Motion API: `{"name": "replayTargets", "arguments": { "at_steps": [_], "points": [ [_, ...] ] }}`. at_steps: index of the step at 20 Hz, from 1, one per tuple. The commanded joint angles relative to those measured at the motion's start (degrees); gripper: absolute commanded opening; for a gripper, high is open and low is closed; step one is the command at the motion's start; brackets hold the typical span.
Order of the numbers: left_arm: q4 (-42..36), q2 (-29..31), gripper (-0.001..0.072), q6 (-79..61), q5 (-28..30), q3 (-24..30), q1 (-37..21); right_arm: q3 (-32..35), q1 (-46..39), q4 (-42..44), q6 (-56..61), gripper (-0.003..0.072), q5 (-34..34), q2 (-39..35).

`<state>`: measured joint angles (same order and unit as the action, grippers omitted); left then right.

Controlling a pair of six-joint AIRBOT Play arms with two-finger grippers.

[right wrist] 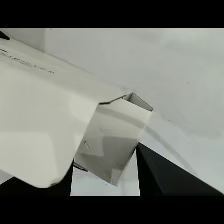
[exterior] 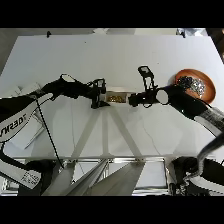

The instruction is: Fold the box and place the chain.

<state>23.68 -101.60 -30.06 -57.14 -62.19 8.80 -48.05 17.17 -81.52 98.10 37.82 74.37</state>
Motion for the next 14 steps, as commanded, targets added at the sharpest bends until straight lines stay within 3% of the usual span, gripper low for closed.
{"name": "replayTargets", "arguments": {
  "at_steps": [1,5,9,14],
  "points": [
    [0.2,0.0,0.0513,-0.1,-0.1,0.0,0.0,-0.4,1.6,-7.3,7.2,0.0381,2.2,0.0],
    [0.2,0.0,0.0513,-0.1,-0.1,0.0,0.0,-0.4,3.1,-6.9,10.1,0.0421,-0.2,0.0],
    [0.2,0.0,0.0513,-0.1,-0.1,0.0,0.0,-0.5,3.2,3.9,7.3,0.0441,-3.2,0.0],
    [0.2,0.0,0.0513,-0.1,-0.1,0.0,0.0,-0.5,3.2,1.5,5.2,0.0458,-2.8,-4.6]
  ]
}}
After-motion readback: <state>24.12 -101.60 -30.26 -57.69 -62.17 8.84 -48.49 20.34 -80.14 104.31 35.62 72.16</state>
